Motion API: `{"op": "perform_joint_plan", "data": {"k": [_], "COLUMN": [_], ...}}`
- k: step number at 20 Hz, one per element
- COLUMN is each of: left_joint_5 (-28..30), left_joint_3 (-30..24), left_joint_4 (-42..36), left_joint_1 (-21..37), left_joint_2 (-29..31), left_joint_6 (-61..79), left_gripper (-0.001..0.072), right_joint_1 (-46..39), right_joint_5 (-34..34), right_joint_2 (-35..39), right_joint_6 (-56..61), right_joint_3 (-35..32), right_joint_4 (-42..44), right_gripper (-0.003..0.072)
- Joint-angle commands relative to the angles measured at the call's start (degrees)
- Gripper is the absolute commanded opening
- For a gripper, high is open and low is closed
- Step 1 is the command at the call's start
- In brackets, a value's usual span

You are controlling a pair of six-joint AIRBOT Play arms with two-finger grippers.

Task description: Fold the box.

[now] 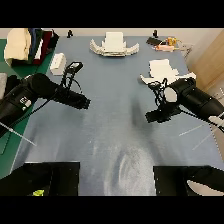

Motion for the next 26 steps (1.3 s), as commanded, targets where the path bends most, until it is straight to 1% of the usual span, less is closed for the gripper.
{"op": "perform_joint_plan", "data": {"k": [1,10,13,15,18,24,26], "left_joint_5": [0.02,0.02,0.02,0.02,0.20,1.66,1.68], "left_joint_3": [-0.02,-0.02,-0.02,-0.02,-0.02,-0.02,-0.02], "left_joint_4": [0.02,0.02,0.02,0.02,0.00,-0.24,-0.46], "left_joint_1": [0.00,0.00,0.02,0.02,0.00,0.04,-0.04], "left_joint_2": [0.04,0.04,0.04,0.04,0.04,0.02,0.02], "left_joint_6": [0.00,0.02,0.00,0.00,0.02,0.00,0.00], "left_gripper": [0.0014,0.0014,0.0014,0.0014,0.0014,0.0014,0.0014], "right_joint_1": [0.02,0.02,0.02,0.02,0.02,0.02,0.02], "right_joint_5": [0.00,-0.07,-5.60,-5.81,-7.26,-9.05,-9.09], "right_joint_2": [-0.02,-0.02,-0.04,-0.04,-0.11,-0.20,-0.22], "right_joint_6": [0.00,0.00,-0.17,-0.15,0.02,0.02,0.02], "right_joint_3": [0.02,0.02,0.02,0.02,0.00,0.00,0.00], "right_joint_4": [0.02,0.00,-0.79,-0.68,0.90,7.61,8.15], "right_gripper": [0.0005,0.0005,0.0005,0.0005,0.0005,0.0005,0.0006]}}
